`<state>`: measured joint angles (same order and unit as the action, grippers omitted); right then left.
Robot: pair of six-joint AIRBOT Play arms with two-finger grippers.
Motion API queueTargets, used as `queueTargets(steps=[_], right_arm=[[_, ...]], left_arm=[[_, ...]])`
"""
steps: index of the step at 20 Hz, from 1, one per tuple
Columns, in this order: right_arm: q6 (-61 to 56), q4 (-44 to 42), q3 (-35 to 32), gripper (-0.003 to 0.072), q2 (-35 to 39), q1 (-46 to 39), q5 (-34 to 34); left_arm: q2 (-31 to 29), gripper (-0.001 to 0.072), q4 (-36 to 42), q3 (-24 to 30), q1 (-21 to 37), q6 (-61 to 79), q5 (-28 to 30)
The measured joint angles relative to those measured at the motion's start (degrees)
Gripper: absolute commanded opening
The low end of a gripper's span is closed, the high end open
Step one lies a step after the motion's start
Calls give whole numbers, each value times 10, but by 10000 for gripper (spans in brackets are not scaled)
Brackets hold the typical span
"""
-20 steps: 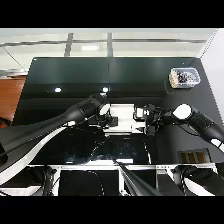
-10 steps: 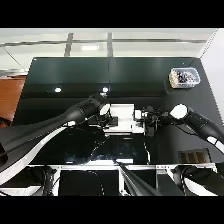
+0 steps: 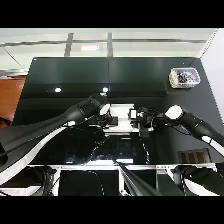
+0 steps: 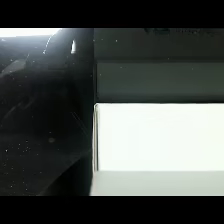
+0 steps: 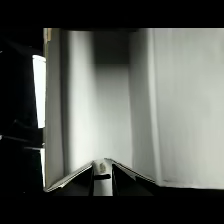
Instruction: Fold the box and place the chain.
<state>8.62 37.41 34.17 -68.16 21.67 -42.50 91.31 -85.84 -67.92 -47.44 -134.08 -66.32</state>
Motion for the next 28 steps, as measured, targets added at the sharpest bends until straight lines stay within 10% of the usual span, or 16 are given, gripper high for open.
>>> queueTargets(steps=[3,5,6,9,10,13,20,28], right_arm=[[0,-28,0,178,-4,6,6],[-1,-43,0,403,-8,7,10],[-4,-46,0,183,-9,8,13],[-14,-54,0,344,-12,9,20],[-16,-55,0,107,-12,9,20],[-34,-46,0,16,-12,9,24],[-318,99,28,16,61,-49,-53],[-711,166,-1,16,123,-332,-155]], left_arm=[[0,30,0,0,0,0,0],[0,30,0,0,0,0,1],[0,30,0,0,0,0,1],[0,30,0,0,0,1,2],[0,29,1,0,0,1,2],[0,30,3,0,0,2,2],[0,30,8,0,0,2,5],[0,30,8,0,0,2,12]])
